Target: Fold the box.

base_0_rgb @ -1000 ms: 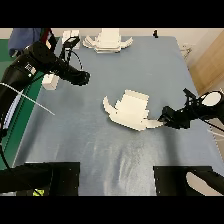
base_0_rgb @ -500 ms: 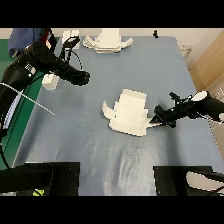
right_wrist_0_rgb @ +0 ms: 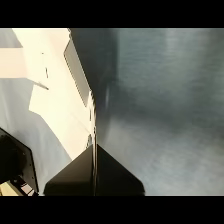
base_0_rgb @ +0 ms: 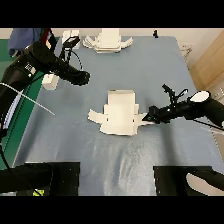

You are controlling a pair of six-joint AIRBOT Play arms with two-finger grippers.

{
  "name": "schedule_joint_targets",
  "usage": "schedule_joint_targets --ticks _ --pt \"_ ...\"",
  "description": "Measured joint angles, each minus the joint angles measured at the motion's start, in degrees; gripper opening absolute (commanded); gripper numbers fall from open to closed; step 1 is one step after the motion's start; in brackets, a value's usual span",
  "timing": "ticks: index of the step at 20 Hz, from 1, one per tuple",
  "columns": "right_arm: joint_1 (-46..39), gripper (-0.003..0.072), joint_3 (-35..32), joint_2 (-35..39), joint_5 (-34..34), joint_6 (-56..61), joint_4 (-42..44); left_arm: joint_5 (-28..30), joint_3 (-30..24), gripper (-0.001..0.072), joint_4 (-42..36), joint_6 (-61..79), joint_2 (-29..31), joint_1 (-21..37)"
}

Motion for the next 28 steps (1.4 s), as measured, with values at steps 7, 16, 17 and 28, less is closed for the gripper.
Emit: schedule_joint_targets --ticks 7,16,17,28 --pt "4.85 0.0001 -8.07 7.85 -2.69 7.93 -6.4 3.21 0.0 0.0014 -1.2 0.0 -0.02 0.0" --pt "13.49 0.0001 -12.72 16.15 -13.7 6.14 -14.4 -0.26 -0.42 0.0522 -2.67 0.0 -0.04 2.32" --pt "14.43 0.0001 -13.38 16.81 -14.95 5.99 -15.08 -1.86 -0.9 0.0532 -2.73 0.55 -0.04 3.06" --pt "17.42 0.0001 -15.19 18.38 -18.45 5.77 -16.63 -14.78 -14.23 0.053 -23.8 28.92 -0.07 5.97"
